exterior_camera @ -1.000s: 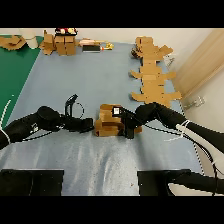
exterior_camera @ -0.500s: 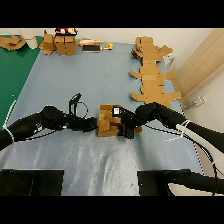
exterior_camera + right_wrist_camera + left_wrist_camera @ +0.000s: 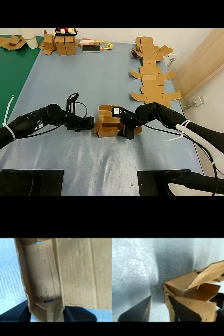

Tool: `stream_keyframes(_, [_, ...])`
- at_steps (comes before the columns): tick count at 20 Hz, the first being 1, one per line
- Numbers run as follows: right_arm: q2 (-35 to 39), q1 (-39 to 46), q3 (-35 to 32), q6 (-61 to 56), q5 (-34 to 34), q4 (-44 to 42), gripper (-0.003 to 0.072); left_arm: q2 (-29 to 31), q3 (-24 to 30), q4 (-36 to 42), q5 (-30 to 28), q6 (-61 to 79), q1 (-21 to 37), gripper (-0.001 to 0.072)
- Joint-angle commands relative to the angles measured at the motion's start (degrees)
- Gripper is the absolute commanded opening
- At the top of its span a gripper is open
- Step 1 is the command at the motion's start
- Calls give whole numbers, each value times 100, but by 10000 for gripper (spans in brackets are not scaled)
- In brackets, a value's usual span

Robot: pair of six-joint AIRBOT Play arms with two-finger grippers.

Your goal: Fold the box.

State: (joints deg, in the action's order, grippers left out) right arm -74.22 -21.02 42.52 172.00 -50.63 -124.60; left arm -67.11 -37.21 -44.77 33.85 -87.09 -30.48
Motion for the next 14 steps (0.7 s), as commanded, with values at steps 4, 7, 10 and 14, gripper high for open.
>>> stream_keyframes(4, [0, -4, 2, 0, -2, 0, 447, 24, -149, -240, 535, -236, 197, 359])
stream_keyframes(7, [0, -4, 2, 0, -4, 0, 447, 129, -184, -232, 717, -234, 306, 360])
stream_keyframes(10, [0, -4, 2, 0, -2, 0, 446, 186, -190, 149, 761, 118, 293, 360])
stream_keyframes(14, [0, -4, 2, 0, -2, -2, 447, 186, -190, 876, 822, 772, 293, 361])
